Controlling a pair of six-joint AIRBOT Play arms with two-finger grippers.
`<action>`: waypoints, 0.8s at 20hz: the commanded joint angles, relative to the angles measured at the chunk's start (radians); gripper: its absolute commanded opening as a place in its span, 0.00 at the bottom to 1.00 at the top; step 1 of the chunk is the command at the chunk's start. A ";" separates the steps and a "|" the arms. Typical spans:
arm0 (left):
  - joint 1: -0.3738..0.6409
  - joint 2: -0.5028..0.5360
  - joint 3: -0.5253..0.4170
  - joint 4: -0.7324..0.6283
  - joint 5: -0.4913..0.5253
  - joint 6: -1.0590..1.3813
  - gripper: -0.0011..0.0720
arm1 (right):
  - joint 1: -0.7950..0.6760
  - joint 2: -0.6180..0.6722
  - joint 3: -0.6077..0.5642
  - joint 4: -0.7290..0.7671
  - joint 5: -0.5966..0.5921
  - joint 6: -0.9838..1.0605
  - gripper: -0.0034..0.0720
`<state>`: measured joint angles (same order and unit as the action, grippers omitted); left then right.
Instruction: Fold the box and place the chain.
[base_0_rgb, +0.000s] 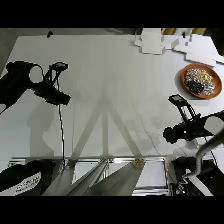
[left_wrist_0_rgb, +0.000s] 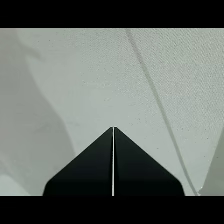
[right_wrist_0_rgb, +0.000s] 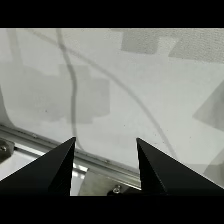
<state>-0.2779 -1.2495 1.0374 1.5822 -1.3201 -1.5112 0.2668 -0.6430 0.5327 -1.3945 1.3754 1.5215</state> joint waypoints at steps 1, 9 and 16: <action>0.001 0.000 0.000 0.000 0.000 0.000 0.03 | -0.001 0.001 0.000 0.000 0.000 0.000 0.57; 0.001 0.000 0.000 0.000 0.000 0.000 0.03 | -0.001 0.001 0.000 0.000 0.000 0.000 0.57; 0.001 0.000 0.000 0.000 0.000 0.000 0.03 | -0.001 0.001 0.000 0.035 -0.292 0.000 0.57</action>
<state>-0.2779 -1.2495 1.0374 1.5826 -1.3201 -1.5112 0.2668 -0.6430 0.5327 -1.3884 1.2308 1.5215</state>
